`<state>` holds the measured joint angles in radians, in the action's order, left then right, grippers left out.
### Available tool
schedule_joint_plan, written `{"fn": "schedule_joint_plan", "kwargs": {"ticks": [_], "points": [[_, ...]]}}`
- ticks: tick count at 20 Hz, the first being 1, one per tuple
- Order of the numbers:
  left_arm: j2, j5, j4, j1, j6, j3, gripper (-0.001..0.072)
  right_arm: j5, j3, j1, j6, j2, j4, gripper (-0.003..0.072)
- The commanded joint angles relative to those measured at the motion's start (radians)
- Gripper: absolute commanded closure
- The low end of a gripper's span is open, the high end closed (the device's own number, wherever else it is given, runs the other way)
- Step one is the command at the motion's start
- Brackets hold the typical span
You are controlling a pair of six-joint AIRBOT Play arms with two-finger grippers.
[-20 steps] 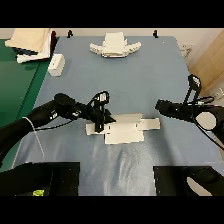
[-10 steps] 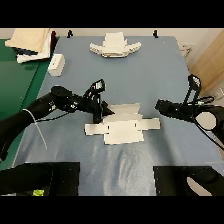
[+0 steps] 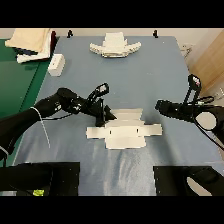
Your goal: Fold the box.
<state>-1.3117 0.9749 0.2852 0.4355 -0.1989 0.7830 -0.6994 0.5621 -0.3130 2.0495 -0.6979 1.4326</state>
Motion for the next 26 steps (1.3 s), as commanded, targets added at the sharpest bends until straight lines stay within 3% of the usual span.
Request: {"fn": "schedule_joint_plan", "kwargs": {"ticks": [1,8,12,20,23,26], "points": [[-0.014,-0.009,0.003,0.02,0.007,0.001,0.0699,-0.002,0.0,-0.001,-0.001,0.001,0.0,0.0682],[0.081,-0.158,-0.005,0.07,-0.035,-0.089,0.07,-0.007,-0.001,-0.001,-0.009,0.001,0.0,0.0682],[0.086,-0.143,-0.042,0.07,-0.081,-0.153,0.07,-0.008,-0.001,-0.001,-0.009,0.001,-0.001,0.0682],[0.096,-0.131,-0.031,0.068,-0.093,-0.156,0.0695,-0.013,-0.001,-0.001,-0.017,0.001,-0.001,0.0682],[0.096,-0.129,-0.031,0.068,-0.092,-0.156,0.0694,-0.063,0.0,-0.001,-0.059,0.001,-0.02,0.0682],[0.096,-0.128,-0.031,0.068,-0.092,-0.156,0.0694,-0.211,0.002,-0.001,-0.154,0.001,-0.116,0.0682]]}}
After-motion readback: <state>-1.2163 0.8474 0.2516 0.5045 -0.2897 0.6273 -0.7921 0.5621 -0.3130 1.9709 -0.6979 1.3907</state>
